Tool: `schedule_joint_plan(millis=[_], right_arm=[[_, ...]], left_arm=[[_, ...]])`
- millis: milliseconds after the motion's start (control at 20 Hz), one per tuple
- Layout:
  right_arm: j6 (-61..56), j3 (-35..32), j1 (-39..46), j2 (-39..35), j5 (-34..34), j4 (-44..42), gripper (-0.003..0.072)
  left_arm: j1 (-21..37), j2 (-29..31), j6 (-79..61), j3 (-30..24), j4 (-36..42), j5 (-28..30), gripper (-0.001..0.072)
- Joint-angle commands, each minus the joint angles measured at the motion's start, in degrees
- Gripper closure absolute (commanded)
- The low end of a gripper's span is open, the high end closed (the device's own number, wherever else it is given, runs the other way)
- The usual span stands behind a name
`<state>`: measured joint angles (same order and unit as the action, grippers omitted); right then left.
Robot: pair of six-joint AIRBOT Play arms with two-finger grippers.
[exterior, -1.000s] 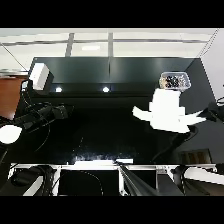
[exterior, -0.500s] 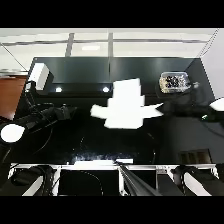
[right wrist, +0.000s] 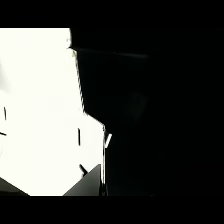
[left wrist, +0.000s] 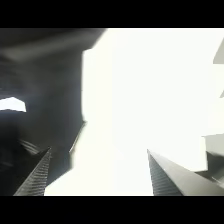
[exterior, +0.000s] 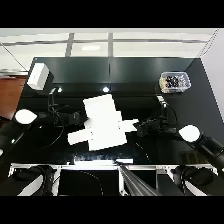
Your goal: Fold the box and place the chain.
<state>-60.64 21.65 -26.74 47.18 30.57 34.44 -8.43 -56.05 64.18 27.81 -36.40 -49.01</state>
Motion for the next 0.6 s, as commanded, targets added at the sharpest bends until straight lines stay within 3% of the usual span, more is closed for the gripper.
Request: schedule_joint_plan(millis=[0, 200, 400, 500, 550], right_arm=[[-0.1, -0.7, -2.4, -0.5, -2.0, 0.1, 0.0672], [-0.3, -0.7, -2.4, -0.5, -0.7, 0.1, 0.0672], [-0.5, -0.7, -2.4, -0.5, -0.4, 0.1, 0.0672], [-0.8, -0.7, -2.4, -0.5, -0.2, 0.1, 0.0672], [-1.3, -0.7, -2.4, -0.5, -0.1, 0.1, 0.0672]], left_arm=[[5.5, -11.0, -20.6, 0.8, 17.4, -11.1, 0.0000], [5.2, -18.6, -28.5, 3.4, 17.7, -14.8, 0.0001], [4.4, -27.3, -37.0, 9.4, 12.9, -24.1, 0.0008], [4.4, -31.1, -36.9, 12.6, 8.2, -25.7, 0.0084], [4.5, -32.4, -37.0, 14.0, 7.1, -27.0, 0.0181]])
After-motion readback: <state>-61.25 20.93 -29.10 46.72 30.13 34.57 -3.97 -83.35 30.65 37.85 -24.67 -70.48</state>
